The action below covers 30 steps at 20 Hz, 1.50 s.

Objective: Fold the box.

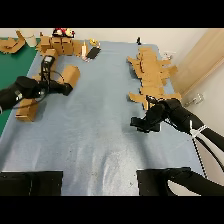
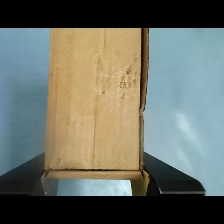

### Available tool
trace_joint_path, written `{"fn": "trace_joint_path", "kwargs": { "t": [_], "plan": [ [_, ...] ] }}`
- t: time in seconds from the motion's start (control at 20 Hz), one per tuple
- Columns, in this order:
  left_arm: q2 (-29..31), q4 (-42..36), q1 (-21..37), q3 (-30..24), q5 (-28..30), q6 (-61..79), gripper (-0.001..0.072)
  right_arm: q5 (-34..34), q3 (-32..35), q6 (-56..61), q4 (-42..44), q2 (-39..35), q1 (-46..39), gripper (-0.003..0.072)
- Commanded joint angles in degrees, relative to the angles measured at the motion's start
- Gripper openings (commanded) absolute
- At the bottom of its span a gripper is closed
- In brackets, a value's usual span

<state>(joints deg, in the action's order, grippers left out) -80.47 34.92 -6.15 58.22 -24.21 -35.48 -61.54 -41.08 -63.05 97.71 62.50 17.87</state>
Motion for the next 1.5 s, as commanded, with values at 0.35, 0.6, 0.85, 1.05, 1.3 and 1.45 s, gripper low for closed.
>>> {"fn": "trace_joint_path", "kwargs": {
  "t": [0.35,0.6,0.85,1.05,1.3,1.45],
  "plan": [
    [-27.58,5.73,5.27,30.08,-4.85,-13.94,0.0448,1.11,-0.04,0.0,0.2,0.04,-0.02,0.0002],
    [-30.49,10.62,8.0,35.93,-11.82,-17.84,0.04,1.11,-0.04,0.02,0.24,0.04,-0.02,0.0002],
    [-30.49,11.02,9.16,37.09,-14.01,-17.9,0.0401,1.14,-0.04,0.0,0.24,0.04,-0.04,0.0002],
    [-30.49,11.02,9.11,37.09,-14.01,-18.53,0.0606,1.11,-0.04,0.0,0.24,0.04,-0.04,0.0002],
    [-30.34,10.99,9.16,37.09,-16.09,-18.58,0.0607,1.14,-0.04,0.0,0.22,0.04,-0.04,0.0002],
    [-30.12,10.97,9.42,38.29,-19.26,-18.62,0.0607,1.14,-0.04,0.0,0.22,0.04,-0.02,0.0002]
  ]
}}
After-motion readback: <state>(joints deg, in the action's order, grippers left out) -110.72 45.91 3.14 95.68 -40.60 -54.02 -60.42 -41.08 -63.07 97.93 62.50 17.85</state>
